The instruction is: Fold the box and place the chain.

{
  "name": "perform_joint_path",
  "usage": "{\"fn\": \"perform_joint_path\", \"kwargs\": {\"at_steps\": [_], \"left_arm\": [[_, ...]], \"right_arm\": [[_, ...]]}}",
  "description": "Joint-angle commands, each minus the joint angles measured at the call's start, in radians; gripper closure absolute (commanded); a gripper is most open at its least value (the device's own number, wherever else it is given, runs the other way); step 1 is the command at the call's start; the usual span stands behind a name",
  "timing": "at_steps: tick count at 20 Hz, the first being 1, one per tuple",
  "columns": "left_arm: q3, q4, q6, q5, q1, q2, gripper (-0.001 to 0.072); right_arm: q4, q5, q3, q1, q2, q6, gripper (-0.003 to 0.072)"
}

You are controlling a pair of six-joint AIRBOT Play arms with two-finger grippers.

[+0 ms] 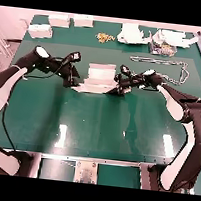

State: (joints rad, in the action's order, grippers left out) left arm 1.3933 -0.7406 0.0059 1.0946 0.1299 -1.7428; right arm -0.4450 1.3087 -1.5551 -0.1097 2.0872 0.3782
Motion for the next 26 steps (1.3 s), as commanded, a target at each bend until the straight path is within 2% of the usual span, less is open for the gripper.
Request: {"fn": "perform_joint_path", "kwargs": {"at_steps": [1,7,11,15,16,19,22,26], "left_arm": [[0.0,0.081,0.031,0.025,0.0,-0.037,0.0143],[0.0,0.078,0.069,0.041,0.029,-0.065,0.0143],[0.0,0.016,0.08,-0.102,0.06,-0.065,0.0143],[0.001,-0.048,0.071,-0.111,0.059,-0.064,0.0145],[0.001,-0.074,0.07,-0.103,0.059,-0.06,0.0197],[0.001,-0.091,0.069,-0.103,0.055,-0.05,0.0203],[0.001,-0.065,0.071,-0.108,0.047,-0.04,0.0203],[0.001,0.056,0.134,-0.046,0.054,-0.044,0.0203]], "right_arm": [[0.0,0.0,0.0,-0.001,0.0,0.0,0.0105],[0.0,0.001,0.0,-0.001,0.0,0.0,0.0105],[0.0,0.0,0.0,-0.001,0.0,0.0,0.0105],[0.0,0.0,0.0,-0.001,0.0,0.0,0.0105],[0.0,0.0,0.0,-0.001,0.0,0.0,0.0105],[0.0,0.0,0.0,-0.001,0.0,0.0,0.0105],[0.0,0.0,0.0,-0.001,0.0,0.0,0.0105],[0.0,0.0,0.0,-0.001,0.0,0.0,0.0105]]}}
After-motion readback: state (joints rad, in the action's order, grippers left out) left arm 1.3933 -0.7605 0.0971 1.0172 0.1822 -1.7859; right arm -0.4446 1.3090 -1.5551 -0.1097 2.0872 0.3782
